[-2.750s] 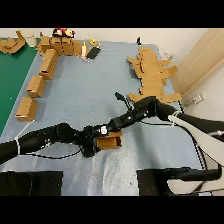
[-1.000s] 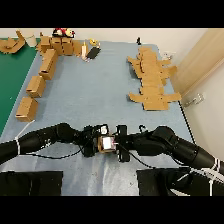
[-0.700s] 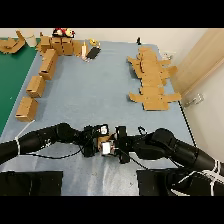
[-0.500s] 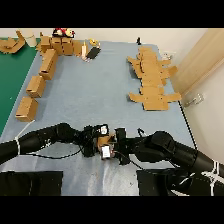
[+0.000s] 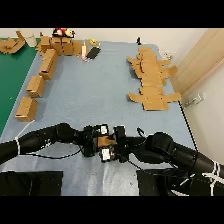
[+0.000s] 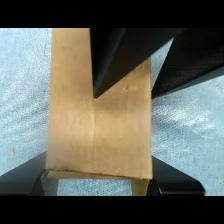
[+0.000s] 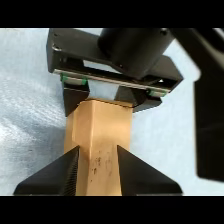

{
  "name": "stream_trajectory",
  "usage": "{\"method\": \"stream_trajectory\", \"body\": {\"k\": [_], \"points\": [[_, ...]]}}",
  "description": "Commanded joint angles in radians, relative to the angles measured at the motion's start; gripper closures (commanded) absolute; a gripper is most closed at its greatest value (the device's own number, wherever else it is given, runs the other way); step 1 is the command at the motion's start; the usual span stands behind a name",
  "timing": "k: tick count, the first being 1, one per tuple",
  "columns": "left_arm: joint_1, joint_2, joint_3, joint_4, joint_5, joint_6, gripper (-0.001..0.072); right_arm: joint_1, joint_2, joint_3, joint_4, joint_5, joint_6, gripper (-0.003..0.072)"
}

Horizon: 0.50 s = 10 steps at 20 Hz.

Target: Fold the box.

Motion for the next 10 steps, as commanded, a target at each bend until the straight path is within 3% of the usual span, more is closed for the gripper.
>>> {"method": "stream_trajectory", "body": {"k": [1, 5, 7, 10], "points": [[0.000, 0.000, 0.000, 0.000, 0.000, 0.001, 0.0261, 0.001, 0.027, 0.001, -0.029, 0.014, 0.000, 0.0310], [0.000, 0.001, 0.000, 0.000, 0.000, 0.001, 0.0261, 0.000, 0.061, 0.000, -0.048, 0.010, 0.001, 0.0334], [0.000, 0.001, 0.000, 0.000, 0.000, 0.001, 0.0261, 0.000, 0.052, 0.000, -0.048, 0.009, 0.001, 0.0410], [0.000, 0.001, 0.000, 0.000, 0.000, 0.001, 0.0261, 0.001, 0.023, 0.000, -0.041, 0.001, 0.001, 0.0468]]}}
